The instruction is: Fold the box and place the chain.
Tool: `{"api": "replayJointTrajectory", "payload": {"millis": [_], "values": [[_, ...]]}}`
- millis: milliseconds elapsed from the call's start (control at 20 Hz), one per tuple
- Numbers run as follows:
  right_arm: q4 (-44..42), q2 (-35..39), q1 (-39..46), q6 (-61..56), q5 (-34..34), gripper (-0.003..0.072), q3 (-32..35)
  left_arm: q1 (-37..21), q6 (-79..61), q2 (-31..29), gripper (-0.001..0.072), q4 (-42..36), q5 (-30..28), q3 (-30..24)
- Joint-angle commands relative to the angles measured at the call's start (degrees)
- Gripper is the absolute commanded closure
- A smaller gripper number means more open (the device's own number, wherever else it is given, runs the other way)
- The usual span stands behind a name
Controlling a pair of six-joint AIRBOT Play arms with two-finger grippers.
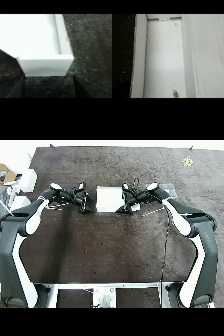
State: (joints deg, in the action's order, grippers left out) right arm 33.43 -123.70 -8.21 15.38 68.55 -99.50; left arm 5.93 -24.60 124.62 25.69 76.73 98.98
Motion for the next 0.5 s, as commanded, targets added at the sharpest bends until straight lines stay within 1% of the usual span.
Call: {"api": "replayJointTrajectory", "payload": {"millis": [0,150,450], "values": [[0.0,0.0,0.0,0.0,0.0,0.0302,0.0,0.1,-1.0,0.0,0.0005,-1.7,-2.0,-0.7],[0.0,0.0,0.0,0.0,0.0,0.0302,0.0,0.3,-1.0,0.0,0.0005,-2.2,0.6,-0.7],[0.0,0.0,0.0,0.0,0.0,0.0302,0.0,1.5,-0.9,0.0,0.0004,-2.3,0.3,-0.7]]}}
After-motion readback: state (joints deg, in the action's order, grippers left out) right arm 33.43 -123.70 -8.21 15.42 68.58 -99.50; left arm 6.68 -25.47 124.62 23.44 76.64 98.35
